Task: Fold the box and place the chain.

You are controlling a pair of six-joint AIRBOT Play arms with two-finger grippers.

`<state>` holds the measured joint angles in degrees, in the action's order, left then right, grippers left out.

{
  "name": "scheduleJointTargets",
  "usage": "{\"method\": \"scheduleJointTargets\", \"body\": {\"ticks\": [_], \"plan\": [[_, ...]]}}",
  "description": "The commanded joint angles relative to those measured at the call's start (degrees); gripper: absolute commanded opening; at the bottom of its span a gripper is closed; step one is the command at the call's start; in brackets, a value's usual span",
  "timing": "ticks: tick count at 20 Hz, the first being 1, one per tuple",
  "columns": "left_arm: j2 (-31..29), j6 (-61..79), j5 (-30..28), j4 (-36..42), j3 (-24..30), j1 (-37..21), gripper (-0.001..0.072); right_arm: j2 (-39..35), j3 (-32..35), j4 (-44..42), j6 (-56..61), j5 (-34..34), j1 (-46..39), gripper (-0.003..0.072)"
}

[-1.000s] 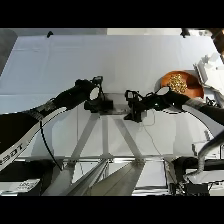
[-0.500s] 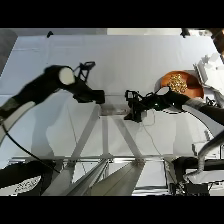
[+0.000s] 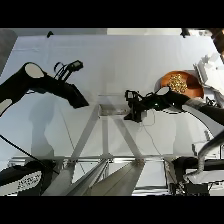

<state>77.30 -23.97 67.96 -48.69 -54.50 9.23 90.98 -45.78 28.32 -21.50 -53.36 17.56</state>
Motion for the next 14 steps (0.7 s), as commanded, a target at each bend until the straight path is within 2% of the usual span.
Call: {"method": "scheduleJointTargets", "body": {"ticks": [1, 4, 9, 14], "plan": [[0.9, 35.6, -0.2, 10.3, 6.0, -2.5, 0.0698, 0.0, 0.0, 0.0, 0.0, 0.0, 0.0, 0.0456], [3.9, 44.8, 0.2, 16.9, 8.3, -1.6, 0.07, 0.0, 0.0, 0.0, 0.0, 0.0, 0.0, 0.0456], [9.7, 48.6, -2.0, 18.3, 8.4, 1.4, 0.0701, 0.0, 0.0, 0.0, 0.0, 0.0, 0.0, 0.0456], [10.8, 49.3, -5.4, 18.6, 8.4, 3.0, 0.07, 0.0, 0.0, 0.0, 0.0, 0.0, 0.0, 0.0456]]}}
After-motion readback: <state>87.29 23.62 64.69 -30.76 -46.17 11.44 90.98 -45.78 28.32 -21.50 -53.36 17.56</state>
